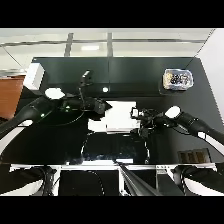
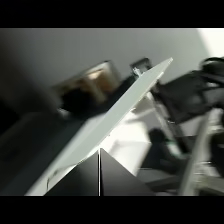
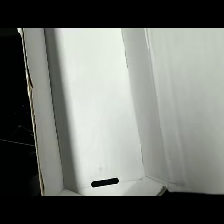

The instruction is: Fold the box and place the chain.

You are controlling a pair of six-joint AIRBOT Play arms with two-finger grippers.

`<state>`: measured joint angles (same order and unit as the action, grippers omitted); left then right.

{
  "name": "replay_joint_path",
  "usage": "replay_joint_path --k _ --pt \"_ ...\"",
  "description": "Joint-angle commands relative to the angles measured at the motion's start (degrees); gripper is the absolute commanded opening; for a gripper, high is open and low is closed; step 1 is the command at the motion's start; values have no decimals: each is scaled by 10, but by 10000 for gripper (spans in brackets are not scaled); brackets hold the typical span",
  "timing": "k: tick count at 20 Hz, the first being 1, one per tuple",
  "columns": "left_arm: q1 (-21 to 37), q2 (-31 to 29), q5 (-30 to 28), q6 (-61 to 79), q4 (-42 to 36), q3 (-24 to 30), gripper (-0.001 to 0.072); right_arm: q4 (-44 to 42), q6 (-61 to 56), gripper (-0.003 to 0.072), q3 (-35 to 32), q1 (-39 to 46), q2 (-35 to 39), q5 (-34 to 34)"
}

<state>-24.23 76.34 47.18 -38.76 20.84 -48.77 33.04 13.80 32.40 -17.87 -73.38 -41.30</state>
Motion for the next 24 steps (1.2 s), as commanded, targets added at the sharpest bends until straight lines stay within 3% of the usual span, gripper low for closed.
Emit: replay_joint_path --k 1,4,6,10,12,14,15,17,19,20,22,23,24 --pt "-48 31 -96 -86 186 -49 25 0 0 306 0 0 0 0" --pt "-47 64 -52 -194 324 -61 26 0 0 306 0 0 0 0" --pt "-47 88 -19 -197 327 -61 26 0 0 306 0 0 0 1" --pt "-45 90 -32 -217 330 -75 25 0 0 306 0 0 0 0" --pt "-37 73 -3 -239 354 -99 26 0 0 306 0 0 0 0" --pt "-15 36 62 -283 401 -114 26 0 0 306 0 0 0 0" --pt "2 9 92 -292 428 -110 26 0 0 306 0 0 0 0" --pt "42 -49 100 -284 458 -77 26 0 0 306 0 0 0 0" --pt "96 -93 69 -243 418 -16 30 0 -1 306 0 0 0 2" --pt "116 -100 71 -172 345 11 30 -1 -1 306 0 0 0 2" --pt "121 -97 136 84 216 48 46 -1 -1 306 0 0 0 2" --pt "108 -96 144 175 202 60 287 -1 -1 306 0 0 0 2" --pt "92 -96 136 234 206 66 612 -1 -1 307 0 0 0 2"
